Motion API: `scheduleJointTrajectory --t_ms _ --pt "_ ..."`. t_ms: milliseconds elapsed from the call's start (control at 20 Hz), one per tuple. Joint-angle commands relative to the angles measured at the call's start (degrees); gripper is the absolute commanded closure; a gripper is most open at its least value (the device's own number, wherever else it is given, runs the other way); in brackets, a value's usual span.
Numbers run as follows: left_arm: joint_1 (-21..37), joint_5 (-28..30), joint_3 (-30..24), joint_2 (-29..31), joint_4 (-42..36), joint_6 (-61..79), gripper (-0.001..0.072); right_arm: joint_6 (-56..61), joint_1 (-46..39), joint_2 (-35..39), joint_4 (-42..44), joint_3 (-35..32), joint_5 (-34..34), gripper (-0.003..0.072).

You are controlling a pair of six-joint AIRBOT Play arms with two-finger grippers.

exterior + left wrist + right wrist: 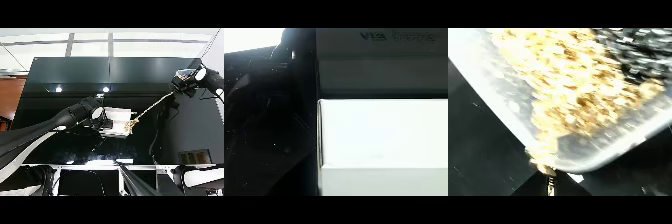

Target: Fold the box and place the chain.

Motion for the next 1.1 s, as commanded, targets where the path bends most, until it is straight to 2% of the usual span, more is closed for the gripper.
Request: scheduleJointTrajectory --t_ms 0,100,200,500,650,750,900,1050 --pt "0.02 0.0 0.04 -0.02 0.0 0.0 0.0676 -10.14 -0.87 3.3 0.52 0.81 8.31 0.0671" --pt "0.02 0.0 0.04 -0.02 -0.02 0.0 0.0676 -21.49 0.02 10.05 4.52 0.72 12.72 0.0671" --pt "0.02 0.04 0.04 -0.02 0.0 -0.02 0.0676 -26.43 1.27 17.53 5.55 0.52 15.39 0.0671" --pt "0.02 0.02 0.04 -0.02 -0.02 0.0 0.0675 -30.56 2.36 40.68 14.05 -5.62 19.32 0.0671" --pt "0.02 0.0 0.04 -0.02 -0.02 -0.02 0.0676 -30.77 2.36 50.29 20.02 -11.47 19.52 0.0671" --pt "0.02 -0.02 0.04 -0.02 -0.02 0.0 0.0675 -31.65 2.36 54.25 23.98 -14.67 20.83 0.0671" --pt "0.02 -0.02 0.04 -0.02 -0.02 -0.02 0.0675 -35.98 2.38 55.98 33.7 -15.89 22.84 0.0671" --pt "0.02 -0.02 0.04 -0.02 -0.02 -0.02 0.0675 -38.23 2.36 56.02 40.11 -15.89 19.96 0.0671"
